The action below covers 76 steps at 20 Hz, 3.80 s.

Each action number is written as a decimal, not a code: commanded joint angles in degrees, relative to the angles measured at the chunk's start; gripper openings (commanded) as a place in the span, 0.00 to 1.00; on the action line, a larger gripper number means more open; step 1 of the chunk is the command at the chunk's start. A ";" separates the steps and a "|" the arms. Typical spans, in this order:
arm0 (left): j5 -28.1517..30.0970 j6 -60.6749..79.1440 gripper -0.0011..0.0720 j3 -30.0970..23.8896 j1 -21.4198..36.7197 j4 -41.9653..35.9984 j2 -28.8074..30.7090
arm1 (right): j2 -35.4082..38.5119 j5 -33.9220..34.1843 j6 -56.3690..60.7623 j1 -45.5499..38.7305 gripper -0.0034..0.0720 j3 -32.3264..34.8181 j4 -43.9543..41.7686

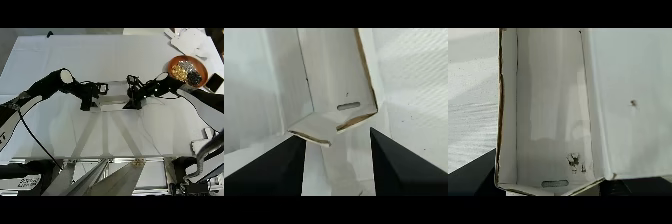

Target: Fold the box and place the chain.

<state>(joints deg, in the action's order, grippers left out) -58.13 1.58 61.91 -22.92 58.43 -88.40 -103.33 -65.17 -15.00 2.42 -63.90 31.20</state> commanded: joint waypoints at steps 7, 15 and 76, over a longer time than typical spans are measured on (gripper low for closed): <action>0.09 1.81 0.42 0.00 0.00 -1.14 -0.42 | -0.04 -0.02 0.02 0.02 0.56 -0.04 0.00; 0.96 1.84 0.11 0.00 -0.02 -3.02 -2.47 | -0.04 -0.02 0.02 0.02 0.56 -0.04 0.00; -4.42 -77.37 0.02 -0.02 6.75 4.72 -0.46 | -0.04 -0.02 0.02 0.02 0.56 -0.04 0.00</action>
<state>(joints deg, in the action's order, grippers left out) -62.85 -74.30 61.91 -15.92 61.45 -88.75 -103.33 -65.17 -14.98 2.42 -63.92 31.22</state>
